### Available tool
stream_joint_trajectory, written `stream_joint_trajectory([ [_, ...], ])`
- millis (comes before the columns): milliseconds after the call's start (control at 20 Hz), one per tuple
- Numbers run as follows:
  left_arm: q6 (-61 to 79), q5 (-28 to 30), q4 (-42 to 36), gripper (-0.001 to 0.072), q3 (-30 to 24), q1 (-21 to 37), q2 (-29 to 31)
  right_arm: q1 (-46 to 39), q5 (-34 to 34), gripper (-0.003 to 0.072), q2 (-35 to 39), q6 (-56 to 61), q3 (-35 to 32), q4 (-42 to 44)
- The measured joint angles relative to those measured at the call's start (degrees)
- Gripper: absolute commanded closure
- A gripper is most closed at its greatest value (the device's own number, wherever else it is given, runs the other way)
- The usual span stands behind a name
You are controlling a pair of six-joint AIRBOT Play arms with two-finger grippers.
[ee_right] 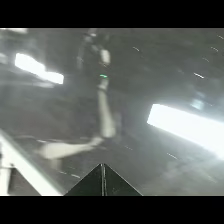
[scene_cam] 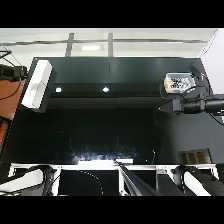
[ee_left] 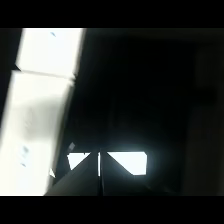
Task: Fold the box and place the chain.
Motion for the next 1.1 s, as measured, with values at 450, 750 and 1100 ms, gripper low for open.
stream_joint_trajectory([
  [450, -6.75, 17.62, -3.76, 0.0685, -37.48, -22.56, 32.61, 0.0, -20.98, 0.0677, 15.19, 9.18, -13.0, -18.38],
  [750, -7.41, 24.52, -4.37, 0.0685, -47.84, -26.08, 44.28, 0.0, -21.94, 0.0677, 16.37, 9.92, -14.88, -18.12],
  [1100, -7.43, 25.77, -4.55, 0.0685, -49.4, -26.58, 46.21, 0.0, -22.05, 0.0677, 16.5, 10.16, -15.15, -18.01],
])
